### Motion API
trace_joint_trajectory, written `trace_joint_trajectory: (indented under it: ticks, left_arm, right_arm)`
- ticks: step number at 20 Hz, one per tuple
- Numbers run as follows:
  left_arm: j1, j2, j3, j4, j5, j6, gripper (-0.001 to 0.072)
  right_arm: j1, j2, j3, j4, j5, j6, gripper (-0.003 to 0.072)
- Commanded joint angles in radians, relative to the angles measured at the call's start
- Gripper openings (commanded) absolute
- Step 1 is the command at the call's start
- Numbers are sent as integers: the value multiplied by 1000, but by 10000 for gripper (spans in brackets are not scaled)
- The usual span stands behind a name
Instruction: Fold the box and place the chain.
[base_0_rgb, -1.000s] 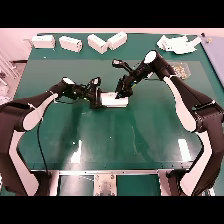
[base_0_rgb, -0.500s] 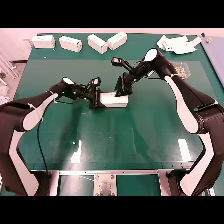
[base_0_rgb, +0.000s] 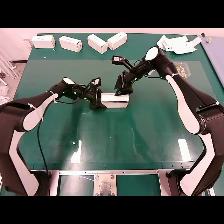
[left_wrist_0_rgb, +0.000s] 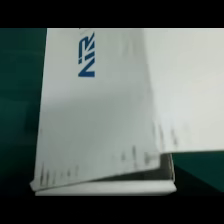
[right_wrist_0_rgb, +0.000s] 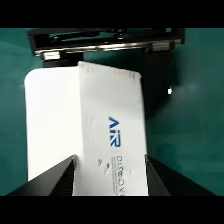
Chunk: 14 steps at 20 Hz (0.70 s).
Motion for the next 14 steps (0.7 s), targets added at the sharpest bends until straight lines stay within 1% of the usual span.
trace_joint_trajectory:
  ticks: [1,4,10,14]
  left_arm:
    - [0,1,0,0,1,-1,585]
    - [0,1,0,0,1,-1,585]
    - [0,1,0,0,1,-1,585]
    - [0,1,0,0,1,-1,585]
  right_arm:
    - [-12,2,0,12,66,16,512]
    - [-10,1,-1,25,71,24,511]
    - [-3,0,-55,27,11,17,511]
    - [4,-3,-58,-3,-7,10,511]
